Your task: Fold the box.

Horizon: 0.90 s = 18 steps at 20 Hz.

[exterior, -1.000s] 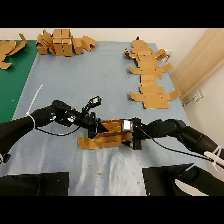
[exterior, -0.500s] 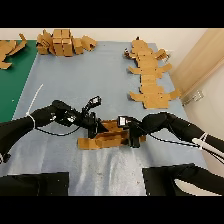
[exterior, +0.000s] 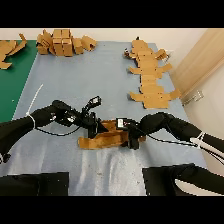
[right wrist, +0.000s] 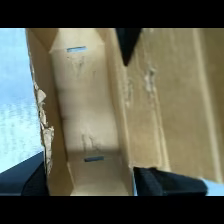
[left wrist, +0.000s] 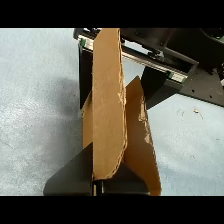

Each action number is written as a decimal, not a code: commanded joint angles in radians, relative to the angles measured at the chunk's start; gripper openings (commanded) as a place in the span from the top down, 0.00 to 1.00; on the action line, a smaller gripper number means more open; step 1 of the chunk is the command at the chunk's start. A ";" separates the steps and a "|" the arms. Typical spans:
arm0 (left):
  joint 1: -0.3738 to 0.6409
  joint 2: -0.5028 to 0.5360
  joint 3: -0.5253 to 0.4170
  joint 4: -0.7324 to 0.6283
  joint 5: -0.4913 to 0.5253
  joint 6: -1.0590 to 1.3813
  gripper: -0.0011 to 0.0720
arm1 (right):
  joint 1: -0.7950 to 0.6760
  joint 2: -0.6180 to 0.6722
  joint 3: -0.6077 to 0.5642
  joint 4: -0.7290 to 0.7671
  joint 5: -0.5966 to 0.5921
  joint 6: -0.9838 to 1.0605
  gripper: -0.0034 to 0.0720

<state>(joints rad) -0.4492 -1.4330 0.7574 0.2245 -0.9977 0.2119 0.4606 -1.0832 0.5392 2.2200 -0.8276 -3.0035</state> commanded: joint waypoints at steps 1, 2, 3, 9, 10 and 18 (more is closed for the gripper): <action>0.000 -0.001 0.000 0.000 0.000 0.000 0.97 | 0.011 -0.007 0.000 -0.010 -0.008 0.001 0.02; 0.000 -0.001 0.000 0.000 0.000 0.000 0.97 | 0.011 -0.014 0.000 -0.012 -0.005 0.001 0.01; 0.000 -0.001 0.000 0.000 0.000 0.000 0.97 | 0.011 -0.021 0.000 -0.013 -0.002 0.001 0.02; 0.000 -0.001 0.000 0.000 0.000 0.000 0.97 | 0.011 -0.027 0.000 -0.015 0.011 0.001 0.02; 0.000 -0.001 0.000 0.000 0.000 0.000 0.97 | 0.011 -0.027 0.000 -0.018 0.008 0.001 0.02; 0.000 -0.001 0.000 0.000 0.000 0.000 0.97 | 0.008 -0.027 0.000 -0.050 0.000 0.001 0.02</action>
<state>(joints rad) -0.4492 -1.4330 0.7574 0.2245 -0.9974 0.2123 0.4679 -1.1095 0.5392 2.1754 -0.8265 -3.0032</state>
